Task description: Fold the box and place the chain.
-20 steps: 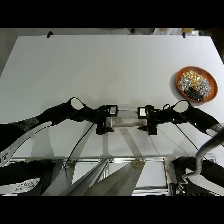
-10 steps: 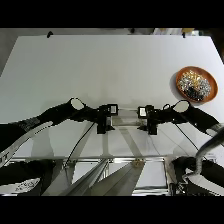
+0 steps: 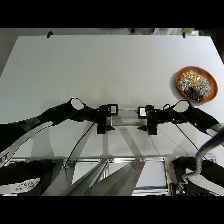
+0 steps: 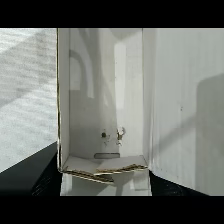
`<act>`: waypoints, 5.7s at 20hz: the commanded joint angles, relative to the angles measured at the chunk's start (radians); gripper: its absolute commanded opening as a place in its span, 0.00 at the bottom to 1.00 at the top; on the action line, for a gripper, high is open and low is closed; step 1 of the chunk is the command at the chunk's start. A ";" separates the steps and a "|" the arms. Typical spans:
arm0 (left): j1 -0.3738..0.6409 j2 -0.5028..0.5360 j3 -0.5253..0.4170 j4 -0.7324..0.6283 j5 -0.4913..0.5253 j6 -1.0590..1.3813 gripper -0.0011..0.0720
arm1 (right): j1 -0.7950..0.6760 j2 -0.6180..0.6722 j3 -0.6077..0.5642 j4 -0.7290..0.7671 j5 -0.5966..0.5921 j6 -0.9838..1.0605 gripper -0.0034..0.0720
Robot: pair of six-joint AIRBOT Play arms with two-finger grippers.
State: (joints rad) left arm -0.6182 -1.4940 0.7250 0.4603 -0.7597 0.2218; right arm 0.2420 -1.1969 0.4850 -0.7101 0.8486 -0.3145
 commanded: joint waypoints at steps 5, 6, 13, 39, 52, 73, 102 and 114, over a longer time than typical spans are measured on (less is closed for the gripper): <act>0.000 -0.001 -0.001 0.000 0.000 0.000 0.51 | 0.000 0.000 0.001 0.001 -0.001 -0.013 0.59; 0.000 -0.001 -0.001 0.000 0.000 0.000 0.51 | 0.000 0.000 0.001 0.001 0.001 -0.009 0.59; 0.000 0.000 -0.001 0.000 0.000 0.000 0.51 | 0.000 0.000 0.001 0.010 0.001 -0.008 0.59; 0.000 0.000 -0.001 0.000 0.000 0.000 0.51 | -0.078 0.455 0.000 0.086 0.225 0.466 0.07; 0.000 0.000 -0.001 0.000 0.000 0.000 0.51 | -0.004 0.065 0.001 0.274 -0.301 0.610 0.07; 0.000 0.000 -0.001 0.000 -0.001 0.000 0.51 | -0.005 0.420 -0.028 -0.451 0.086 0.357 0.35; 0.000 0.000 -0.001 0.000 0.000 0.000 0.51 | 0.069 0.087 -0.049 0.042 -0.047 -0.008 0.26; 0.000 0.000 -0.001 0.000 -0.001 0.000 0.51 | 0.067 0.235 -0.050 -0.219 -0.026 0.448 0.14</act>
State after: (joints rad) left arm -0.6186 -1.4944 0.7246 0.4591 -0.7609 0.2192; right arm 0.3084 -1.0260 0.4351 -0.8383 0.8070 -0.0612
